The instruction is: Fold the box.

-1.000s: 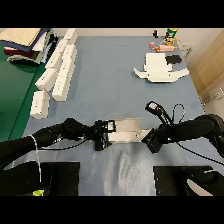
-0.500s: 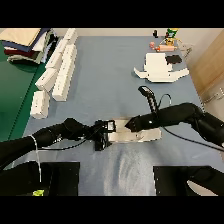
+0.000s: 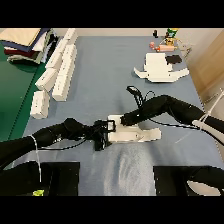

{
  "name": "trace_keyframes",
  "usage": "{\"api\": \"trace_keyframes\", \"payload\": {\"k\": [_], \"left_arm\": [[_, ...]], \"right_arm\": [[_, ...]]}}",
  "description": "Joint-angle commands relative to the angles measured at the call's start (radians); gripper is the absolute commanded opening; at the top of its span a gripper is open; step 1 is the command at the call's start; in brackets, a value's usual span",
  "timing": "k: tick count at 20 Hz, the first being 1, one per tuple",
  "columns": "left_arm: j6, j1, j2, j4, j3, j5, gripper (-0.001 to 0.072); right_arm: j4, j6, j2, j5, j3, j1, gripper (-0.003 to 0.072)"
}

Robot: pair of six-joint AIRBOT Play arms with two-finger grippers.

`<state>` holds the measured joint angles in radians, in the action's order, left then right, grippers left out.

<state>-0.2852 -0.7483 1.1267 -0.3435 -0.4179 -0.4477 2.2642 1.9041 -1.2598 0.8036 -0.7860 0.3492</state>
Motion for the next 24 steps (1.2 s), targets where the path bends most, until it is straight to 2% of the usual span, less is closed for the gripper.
{"api": "trace_keyframes", "payload": {"k": [1,10,13,18,24], "left_arm": [[-0.002,0.001,0.000,-0.001,-0.001,0.000,0.0466],[-0.002,0.001,0.000,-0.001,-0.001,0.000,0.0467],[-0.002,0.001,0.000,-0.001,-0.001,0.000,0.0466],[-0.002,0.001,0.000,-0.001,-0.001,0.000,0.0467],[-0.002,0.001,0.000,-0.001,-0.001,0.000,0.0467]], "right_arm": [[-0.008,0.019,-0.039,0.001,-0.006,0.002,0.0005],[-0.005,0.019,-0.037,0.001,-0.006,0.002,0.0005],[-0.006,0.028,0.000,-0.001,-0.009,0.000,0.0005],[-0.112,0.026,0.187,0.019,-0.008,-0.011,0.0005],[-0.316,0.046,0.441,0.236,0.032,-0.011,0.0005]]}}
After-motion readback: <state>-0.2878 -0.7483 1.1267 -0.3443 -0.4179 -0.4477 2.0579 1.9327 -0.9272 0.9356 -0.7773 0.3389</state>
